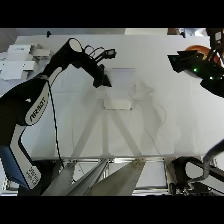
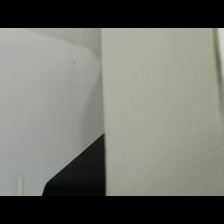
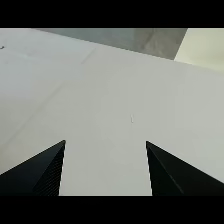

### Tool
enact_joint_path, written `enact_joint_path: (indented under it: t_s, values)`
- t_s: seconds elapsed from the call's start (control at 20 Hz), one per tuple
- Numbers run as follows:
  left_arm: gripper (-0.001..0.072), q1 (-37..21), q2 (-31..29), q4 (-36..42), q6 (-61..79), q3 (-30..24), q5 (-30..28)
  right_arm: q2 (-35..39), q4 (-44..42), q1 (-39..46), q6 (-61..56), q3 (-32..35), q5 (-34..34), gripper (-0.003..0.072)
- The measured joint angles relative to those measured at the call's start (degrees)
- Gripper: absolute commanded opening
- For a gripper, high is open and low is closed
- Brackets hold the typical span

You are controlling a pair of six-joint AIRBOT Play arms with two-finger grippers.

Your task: Fold the box and place the chain.

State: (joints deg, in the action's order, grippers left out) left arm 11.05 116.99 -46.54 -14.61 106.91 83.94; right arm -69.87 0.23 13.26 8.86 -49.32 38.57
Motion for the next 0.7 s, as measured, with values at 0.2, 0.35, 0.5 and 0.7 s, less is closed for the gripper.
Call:
enact_joint_path:
  t_s: [0.2,0.35,0.5,0.7]
  values:
    - [-0.0004,2.45,0.98,-2.71,1.07,0.0,-3.72,0.33,0.0,0.5,0.0,0.0,-0.22,0.0534]
    - [-0.0004,3.15,1.27,-3.54,1.38,0.0,-5.55,0.42,0.0,0.61,0.0,0.0,-0.44,0.0534]
    - [-0.0004,3.21,1.51,-4.17,1.42,0.0,-7.19,0.42,0.0,0.63,0.0,0.0,-0.57,0.0527]
    - [-0.0004,3.21,1.7,-5.25,0.28,0.0,-9.16,0.42,0.0,0.63,0.0,0.0,-0.63,0.0527]
